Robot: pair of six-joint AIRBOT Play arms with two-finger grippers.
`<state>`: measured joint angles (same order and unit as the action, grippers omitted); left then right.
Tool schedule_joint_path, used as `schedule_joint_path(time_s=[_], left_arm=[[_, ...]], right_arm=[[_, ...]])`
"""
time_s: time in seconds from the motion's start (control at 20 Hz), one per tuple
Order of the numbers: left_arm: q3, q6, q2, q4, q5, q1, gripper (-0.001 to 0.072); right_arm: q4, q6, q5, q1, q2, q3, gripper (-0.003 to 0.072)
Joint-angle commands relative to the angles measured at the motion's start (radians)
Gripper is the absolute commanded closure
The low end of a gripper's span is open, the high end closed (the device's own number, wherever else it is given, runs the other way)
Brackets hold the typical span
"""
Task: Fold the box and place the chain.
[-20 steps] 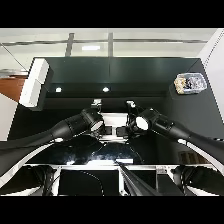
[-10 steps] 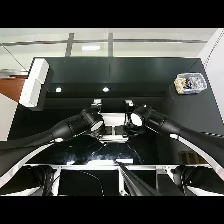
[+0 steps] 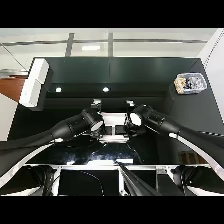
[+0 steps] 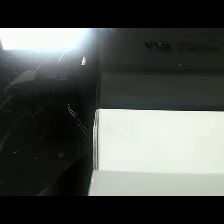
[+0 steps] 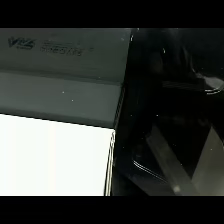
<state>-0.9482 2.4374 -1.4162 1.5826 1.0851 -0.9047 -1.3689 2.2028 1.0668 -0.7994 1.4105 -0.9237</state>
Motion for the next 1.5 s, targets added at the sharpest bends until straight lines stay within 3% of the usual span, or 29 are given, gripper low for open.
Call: schedule_joint_path(time_s=[0.0, 0.05, 0.1, 0.15, 0.2, 0.4, 0.45, 0.5, 0.55, 0.6, 0.65, 0.7, 0.95, 1.25, 1.35, 1.45], left_arm=[[0.0, -0.003, -0.001, 0.002, -0.002, 0.0, 0.068], [0.0, -0.003, -0.001, 0.002, -0.002, 0.0, 0.068], [0.0, -0.003, -0.001, 0.002, -0.002, 0.0, 0.068], [0.0, -0.003, -0.001, 0.0, 0.0, 0.0, 0.068], [0.0, -0.003, -0.001, -0.002, -0.001, 0.0, 0.0679], [0.0, -0.003, -0.001, -0.002, -0.002, 0.0, 0.068], [0.0, -0.003, -0.001, -0.002, -0.002, 0.0, 0.068], [0.0, -0.003, -0.001, -0.002, -0.002, 0.0, 0.068], [0.0, -0.003, -0.001, -0.002, -0.002, 0.0, 0.068], [0.0, -0.003, -0.001, -0.002, -0.002, 0.0, 0.068], [0.0, -0.003, -0.001, -0.002, -0.002, 0.0, 0.068], [0.0, -0.003, -0.001, -0.002, -0.001, 0.0, 0.068], [0.0, -0.003, -0.001, -0.002, 0.001, 0.0, 0.068], [0.0, -0.003, -0.001, -0.002, -0.001, 0.0, 0.068], [0.0, -0.002, -0.001, -0.002, -0.002, 0.0, 0.068], [0.0, -0.002, -0.001, -0.002, -0.006, 0.0, 0.068]], right_arm=[[0.0, 0.002, 0.002, 0.0, 0.001, 0.0, 0.0635], [0.0, 0.002, 0.002, 0.0, 0.001, 0.0, 0.053], [-0.001, 0.002, 0.002, 0.0, 0.001, 0.0, 0.0482], [-0.002, 0.002, 0.0, 0.0, 0.001, 0.0, 0.0497], [-0.001, 0.002, -0.002, 0.0, 0.001, 0.0, 0.0604], [0.001, 0.002, -0.003, 0.0, 0.001, 0.0, 0.0639], [0.003, 0.002, -0.003, 0.0, 0.0, 0.0, 0.0594], [0.003, 0.002, -0.003, 0.0, -0.002, 0.0, 0.0425], [0.003, 0.002, -0.003, 0.0, -0.005, 0.0, 0.037], [0.002, 0.0, -0.001, 0.0, -0.01, 0.0, 0.0369], [0.001, 0.0, 0.004, 0.0, -0.016, 0.0, 0.0293], [-0.002, 0.0, 0.011, 0.0, -0.028, 0.0, 0.0267], [-0.054, -0.013, 0.043, 0.0, -0.148, 0.0, 0.0267], [-0.083, -0.058, 0.066, 0.016, -0.399, 0.0, 0.0266], [-0.187, -0.076, 0.089, 0.064, -0.474, 0.0, 0.0266], [-0.497, -0.118, 0.153, 0.118, -0.517, 0.0, 0.0268]])
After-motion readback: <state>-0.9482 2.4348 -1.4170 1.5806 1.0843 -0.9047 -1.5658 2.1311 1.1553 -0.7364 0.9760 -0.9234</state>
